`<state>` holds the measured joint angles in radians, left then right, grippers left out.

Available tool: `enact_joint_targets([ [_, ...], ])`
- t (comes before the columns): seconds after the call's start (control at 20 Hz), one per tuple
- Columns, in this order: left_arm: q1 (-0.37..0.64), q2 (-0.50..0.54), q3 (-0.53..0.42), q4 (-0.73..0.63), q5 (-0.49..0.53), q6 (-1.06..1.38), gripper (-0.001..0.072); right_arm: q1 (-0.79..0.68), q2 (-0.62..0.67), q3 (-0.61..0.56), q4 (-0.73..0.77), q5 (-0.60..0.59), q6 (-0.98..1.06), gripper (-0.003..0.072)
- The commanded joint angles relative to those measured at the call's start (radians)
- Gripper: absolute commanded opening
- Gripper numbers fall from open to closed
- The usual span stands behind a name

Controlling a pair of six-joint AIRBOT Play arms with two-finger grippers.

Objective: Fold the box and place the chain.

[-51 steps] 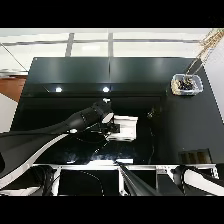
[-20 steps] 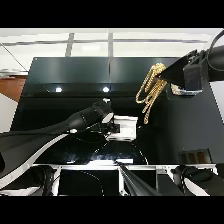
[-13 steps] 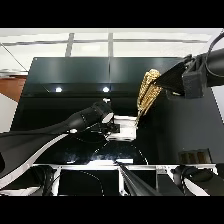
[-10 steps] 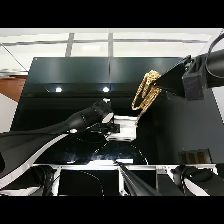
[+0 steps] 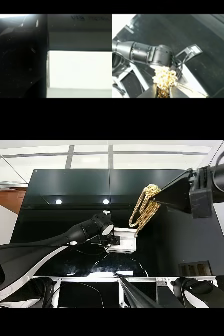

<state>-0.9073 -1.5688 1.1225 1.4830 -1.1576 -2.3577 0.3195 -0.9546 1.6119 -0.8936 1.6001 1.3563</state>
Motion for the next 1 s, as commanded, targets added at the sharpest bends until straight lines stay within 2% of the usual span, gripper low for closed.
enact_joint_targets([
  [0.0,0.0,0.0,0.0,0.0,-0.001,0.0,0.0031,0.0,0.029,0.0,-0.055,0.029,0.008,0.0039],
  [0.15,0.0,0.0,0.0,0.0,-0.003,0.0,0.0031,0.0,0.041,0.0,-0.066,0.044,0.017,0.0039],
  [0.35,0.0,0.0,0.0,0.001,-0.003,0.0,0.0031,0.0,0.041,0.0,0.011,0.05,0.015,0.0039],
  [0.5,0.0,0.0,0.0,0.001,-0.002,0.0,0.0031,0.0,0.04,0.0,0.075,0.025,0.003,0.0039],
  [0.7,0.0,0.0,0.0,0.0,0.0,0.0,0.0031,0.0,0.024,-0.001,0.083,-0.004,-0.003,0.0039],
  [0.8,0.0,0.0,0.0,0.0,0.0,0.0,0.0031,0.0,0.021,-0.04,0.087,-0.013,-0.005,0.0039],
  [0.95,0.0,0.0,0.0,0.0,0.0,0.0,0.0031,0.0,0.021,-0.163,0.085,-0.016,-0.012,0.0039],
])
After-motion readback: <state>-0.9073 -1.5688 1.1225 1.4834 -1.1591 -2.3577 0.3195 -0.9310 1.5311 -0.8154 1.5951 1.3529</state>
